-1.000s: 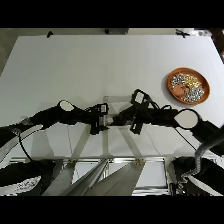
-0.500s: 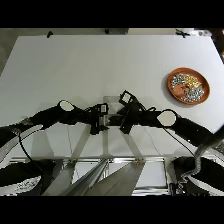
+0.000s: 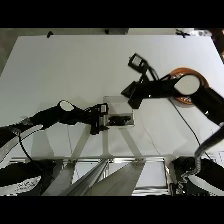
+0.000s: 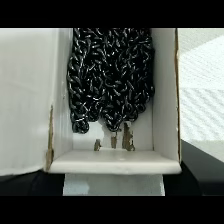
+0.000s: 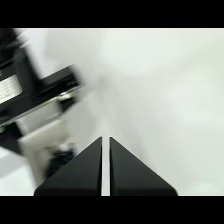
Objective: Fold the box and place the chain.
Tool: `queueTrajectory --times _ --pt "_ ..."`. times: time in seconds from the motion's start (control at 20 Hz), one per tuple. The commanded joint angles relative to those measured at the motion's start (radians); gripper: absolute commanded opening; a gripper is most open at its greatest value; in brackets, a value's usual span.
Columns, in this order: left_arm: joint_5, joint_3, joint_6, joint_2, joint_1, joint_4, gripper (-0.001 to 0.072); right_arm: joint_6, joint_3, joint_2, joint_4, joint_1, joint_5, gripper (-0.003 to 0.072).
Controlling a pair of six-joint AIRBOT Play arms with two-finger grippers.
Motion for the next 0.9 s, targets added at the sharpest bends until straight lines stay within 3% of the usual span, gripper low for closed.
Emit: queueTrajectory --times 0.0,0.3,0.45,0.85 --pt "0.000 0.000 0.000 0.001 0.000 0.000 0.0208 0.059 0.150 -0.082 -0.063 -0.087 0.126 0.0016" --pt "0.000 0.000 0.000 0.001 0.000 0.000 0.0208 0.084 0.208 -0.390 -0.102 -0.101 0.188 0.0015" --pt "0.000 0.000 0.000 0.001 0.000 0.000 0.0208 0.082 0.224 -0.431 -0.093 -0.111 0.192 0.0012" --pt "0.000 0.000 0.000 0.001 0.000 0.000 0.0208 -0.037 0.224 -0.457 -0.027 -0.082 0.407 0.0012"
